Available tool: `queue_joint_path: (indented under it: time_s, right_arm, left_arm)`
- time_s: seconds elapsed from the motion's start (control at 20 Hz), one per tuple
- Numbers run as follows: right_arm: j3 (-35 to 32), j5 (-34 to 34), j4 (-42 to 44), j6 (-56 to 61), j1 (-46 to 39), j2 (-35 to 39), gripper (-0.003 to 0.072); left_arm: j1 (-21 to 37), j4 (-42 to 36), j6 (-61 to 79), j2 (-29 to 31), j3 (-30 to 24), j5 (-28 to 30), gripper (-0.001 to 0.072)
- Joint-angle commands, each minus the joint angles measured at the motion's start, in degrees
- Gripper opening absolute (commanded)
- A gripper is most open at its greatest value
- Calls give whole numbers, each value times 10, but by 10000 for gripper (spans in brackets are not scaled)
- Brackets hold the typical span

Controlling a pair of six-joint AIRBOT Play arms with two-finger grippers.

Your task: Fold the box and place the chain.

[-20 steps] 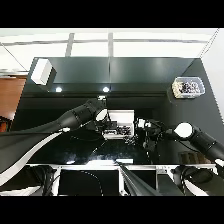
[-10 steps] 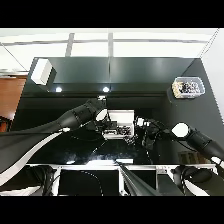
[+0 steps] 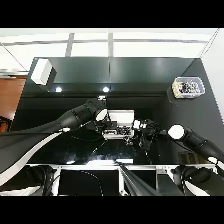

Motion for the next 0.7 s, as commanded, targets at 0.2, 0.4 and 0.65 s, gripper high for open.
queue_joint_path:
  time_s: [0.2,0.4,0.65]
  right_arm:
    - [0,-3,-12,5,9,0,57]
    - [15,33,-112,133,8,16,55]
    - [80,220,-176,270,-21,64,54]
  left_arm:
    - [0,0,0,0,0,0,28]
    - [0,0,0,0,0,0,28]
    - [0,0,0,0,0,0,28]
